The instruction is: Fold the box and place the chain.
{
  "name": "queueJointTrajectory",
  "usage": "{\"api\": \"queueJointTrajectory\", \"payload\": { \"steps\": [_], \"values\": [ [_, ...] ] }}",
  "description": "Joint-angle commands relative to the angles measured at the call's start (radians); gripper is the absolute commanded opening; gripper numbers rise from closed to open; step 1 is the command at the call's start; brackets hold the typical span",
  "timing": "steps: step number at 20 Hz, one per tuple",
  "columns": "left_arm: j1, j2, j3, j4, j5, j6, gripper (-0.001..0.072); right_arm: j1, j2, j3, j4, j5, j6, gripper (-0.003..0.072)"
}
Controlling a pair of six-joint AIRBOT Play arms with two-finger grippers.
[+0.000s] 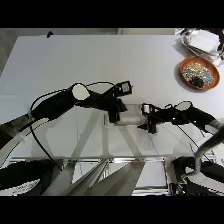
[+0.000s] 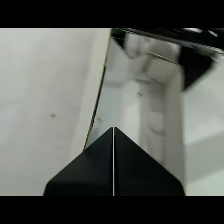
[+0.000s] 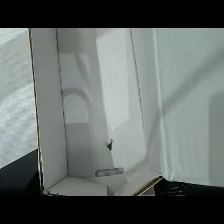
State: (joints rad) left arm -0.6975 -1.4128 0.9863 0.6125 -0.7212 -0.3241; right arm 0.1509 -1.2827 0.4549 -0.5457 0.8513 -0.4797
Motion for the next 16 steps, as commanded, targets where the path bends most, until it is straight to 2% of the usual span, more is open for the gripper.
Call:
{"api": "queueJointTrajectory", "payload": {
  "steps": [1, 7, 11, 14, 16],
  "values": [
    [0.013, -0.065, 0.0, -0.054, 0.146, -0.134, 0.0001, -0.001, 0.001, 0.0, 0.0, 0.0, 0.0, 0.0321],
    [0.011, -0.154, 0.0, -0.051, 0.124, -0.204, 0.0001, 0.0, 0.001, 0.0, 0.0, 0.0, 0.0, 0.0321],
    [0.018, -0.127, 0.0, -0.017, 0.089, -0.194, 0.0003, 0.0, 0.001, 0.0, 0.0, 0.0, 0.0, 0.0321],
    [0.047, -0.048, 0.0, 0.138, -0.008, -0.209, 0.0003, 0.0, 0.001, 0.0, 0.0, 0.0, 0.0, 0.0321],
    [0.08, 0.019, 0.0, 0.226, -0.164, -0.22, 0.0002, -0.001, 0.001, 0.0, 0.0, 0.0, 0.0, 0.0321]
  ]
}}
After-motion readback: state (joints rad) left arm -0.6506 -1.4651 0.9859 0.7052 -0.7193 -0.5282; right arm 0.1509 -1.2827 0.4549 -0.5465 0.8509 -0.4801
